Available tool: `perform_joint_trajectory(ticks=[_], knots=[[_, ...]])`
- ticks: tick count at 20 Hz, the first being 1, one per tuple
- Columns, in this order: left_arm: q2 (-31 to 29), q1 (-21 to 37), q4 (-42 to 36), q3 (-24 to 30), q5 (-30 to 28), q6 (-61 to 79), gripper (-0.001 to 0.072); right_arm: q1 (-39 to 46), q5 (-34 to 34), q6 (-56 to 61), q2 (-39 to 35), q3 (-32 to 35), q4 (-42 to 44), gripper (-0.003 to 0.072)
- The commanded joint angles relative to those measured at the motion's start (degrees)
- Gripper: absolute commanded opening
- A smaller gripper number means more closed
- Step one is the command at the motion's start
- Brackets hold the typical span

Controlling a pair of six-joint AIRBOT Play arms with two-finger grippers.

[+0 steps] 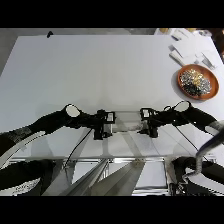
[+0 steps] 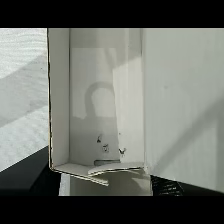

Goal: Fold the box and place the chain.

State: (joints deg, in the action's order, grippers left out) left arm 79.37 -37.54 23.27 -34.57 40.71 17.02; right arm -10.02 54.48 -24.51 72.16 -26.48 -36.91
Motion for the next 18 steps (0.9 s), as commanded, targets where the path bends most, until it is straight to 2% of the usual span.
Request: perform_joint_trajectory(ticks=[1,9,10,12,13,14,15,18], knots=[[0.63,-0.9,-3.54,0.02,-0.72,3.78,0.0698,0.02,0.0,0.0,-0.02,-0.07,0.02,0.04],[2.51,-1.14,-6.12,0.02,-1.22,3.39,0.0692,0.02,0.0,0.0,-0.02,-0.07,0.02,0.04],[2.58,-1.14,-6.1,0.02,-1.51,3.37,0.0673,0.02,0.0,0.0,-0.02,-0.07,0.02,0.04],[2.6,-1.14,-5.9,0.02,-1.53,3.39,0.0382,0.02,0.0,0.0,-0.02,-0.07,0.02,0.04],[2.6,-1.14,-5.66,0.02,-1.53,3.39,0.0259,0.02,0.0,0.0,-0.02,-0.07,0.02,0.04],[2.6,-1.14,-5.66,0.02,-1.51,3.39,0.0181,0.02,0.0,0.0,-0.02,-0.07,0.02,0.04],[2.6,-1.11,-5.66,0.02,-1.53,3.39,0.0132,0.02,0.0,0.02,-0.02,-0.07,0.02,0.04],[2.58,-1.11,-5.66,0.02,-1.51,3.34,0.0136,0.02,0.0,0.0,-0.02,-0.07,0.02,0.04]])
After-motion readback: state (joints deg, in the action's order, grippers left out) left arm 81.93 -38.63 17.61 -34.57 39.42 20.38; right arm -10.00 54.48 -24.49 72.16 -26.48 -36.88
